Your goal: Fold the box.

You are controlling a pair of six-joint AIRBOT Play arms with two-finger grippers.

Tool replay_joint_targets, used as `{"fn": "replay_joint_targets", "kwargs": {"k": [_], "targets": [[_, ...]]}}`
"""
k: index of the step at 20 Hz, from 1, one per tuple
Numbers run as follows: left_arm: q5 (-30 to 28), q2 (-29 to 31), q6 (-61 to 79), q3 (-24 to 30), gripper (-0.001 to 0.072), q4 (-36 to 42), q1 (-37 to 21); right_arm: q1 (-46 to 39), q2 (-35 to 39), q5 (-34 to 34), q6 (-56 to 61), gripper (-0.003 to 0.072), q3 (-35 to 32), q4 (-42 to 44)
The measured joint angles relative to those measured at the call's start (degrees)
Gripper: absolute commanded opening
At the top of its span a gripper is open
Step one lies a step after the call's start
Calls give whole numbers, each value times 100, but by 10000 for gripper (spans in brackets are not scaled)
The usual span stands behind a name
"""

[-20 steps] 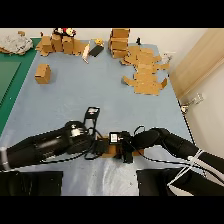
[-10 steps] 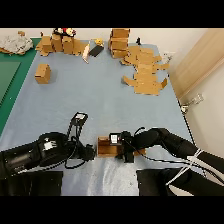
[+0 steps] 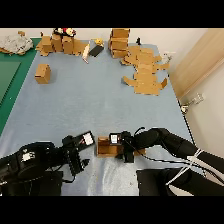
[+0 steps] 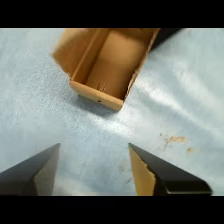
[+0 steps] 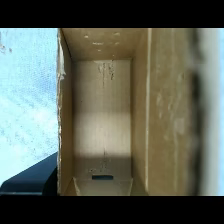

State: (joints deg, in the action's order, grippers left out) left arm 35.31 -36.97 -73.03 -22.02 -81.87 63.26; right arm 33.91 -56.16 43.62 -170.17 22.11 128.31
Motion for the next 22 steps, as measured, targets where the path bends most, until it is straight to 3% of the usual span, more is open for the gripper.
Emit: {"fn": "replay_joint_targets", "kwargs": {"k": [4, 10, 11, 12, 13, 22], "targets": [[-501, -505, 1069, 125, 698, -33, -9, 0, 0, -2, 0, 517, 0, 0], [-1150, -946, 1394, 170, 696, 66, -28, 0, 0, -2, 0, 517, 0, 0], [-1241, -964, 1432, 184, 650, 120, -63, 0, 0, -2, 0, 517, 0, 0], [-1331, -975, 1488, 208, 451, 188, -133, 0, 0, -2, -2, 517, 0, 0], [-1421, -986, 1574, 229, 299, 278, -234, 0, 0, -2, 0, 517, 0, 0], [-1631, -911, 2190, 280, 285, 933, -855, 0, 0, -2, 0, 517, 0, 2]]}}
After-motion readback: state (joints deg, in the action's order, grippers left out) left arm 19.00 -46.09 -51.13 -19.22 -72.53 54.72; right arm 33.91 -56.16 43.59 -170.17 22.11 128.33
